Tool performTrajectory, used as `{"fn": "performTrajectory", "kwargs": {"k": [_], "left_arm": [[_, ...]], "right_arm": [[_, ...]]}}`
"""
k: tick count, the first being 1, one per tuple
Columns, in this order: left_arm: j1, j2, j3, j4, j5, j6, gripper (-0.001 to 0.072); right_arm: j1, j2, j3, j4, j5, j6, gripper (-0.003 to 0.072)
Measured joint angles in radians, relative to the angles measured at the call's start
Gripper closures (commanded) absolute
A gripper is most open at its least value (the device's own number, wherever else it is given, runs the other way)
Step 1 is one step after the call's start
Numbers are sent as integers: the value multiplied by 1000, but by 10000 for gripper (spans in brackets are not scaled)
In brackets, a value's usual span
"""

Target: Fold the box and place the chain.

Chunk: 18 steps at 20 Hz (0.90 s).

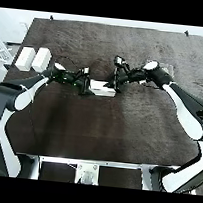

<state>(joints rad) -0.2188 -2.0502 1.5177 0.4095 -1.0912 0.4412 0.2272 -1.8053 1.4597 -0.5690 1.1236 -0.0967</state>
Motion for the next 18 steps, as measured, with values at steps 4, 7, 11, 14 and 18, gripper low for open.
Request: {"fn": "performTrajectory", "kwargs": {"k": [4, 7, 11, 14, 18], "left_arm": [[0, 0, 0, 0, 0, 0, 131], [0, 0, 0, 0, 1, 0, 131], [0, 0, 0, 0, -1, 2, 131], [0, 0, 0, 1, -2, 2, 131], [-2, 0, 0, 4, -7, 5, 131]], "right_arm": [[6, 0, 0, -18, -21, 9, 414], [8, 0, 0, -28, -28, 16, 417], [8, 0, -13, -47, -24, 42, 416], [8, 0, -39, -40, -5, 50, 416], [7, 0, -69, -34, 14, 49, 359]]}}
